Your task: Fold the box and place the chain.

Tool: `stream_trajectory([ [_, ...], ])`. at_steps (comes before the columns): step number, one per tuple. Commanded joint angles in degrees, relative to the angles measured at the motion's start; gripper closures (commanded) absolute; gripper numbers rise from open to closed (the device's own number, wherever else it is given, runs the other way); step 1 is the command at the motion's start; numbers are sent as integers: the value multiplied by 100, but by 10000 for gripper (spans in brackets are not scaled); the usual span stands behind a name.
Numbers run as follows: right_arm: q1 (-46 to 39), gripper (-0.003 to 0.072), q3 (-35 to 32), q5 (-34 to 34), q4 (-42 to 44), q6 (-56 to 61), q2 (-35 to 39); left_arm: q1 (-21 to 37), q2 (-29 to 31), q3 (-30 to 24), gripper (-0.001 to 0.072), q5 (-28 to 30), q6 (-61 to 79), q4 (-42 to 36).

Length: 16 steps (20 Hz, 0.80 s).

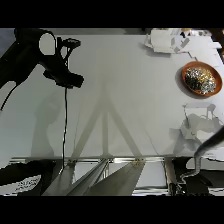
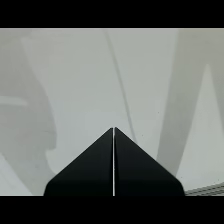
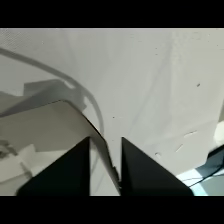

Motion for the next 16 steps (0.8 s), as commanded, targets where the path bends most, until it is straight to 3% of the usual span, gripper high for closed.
stream_trajectory([
  [1,39,670,11,341,479,-616,-105,-4,2,-2,700,2,2,2],
  [8,1543,672,-140,435,3180,-997,977,-2,2,-2,700,4,2,2],
  [11,2398,672,-1113,-33,4186,-1064,1781,-2,2,0,700,2,2,2],
  [16,3626,672,-3423,-2129,5713,-708,3545,-4,2,-2,700,2,2,0],
])
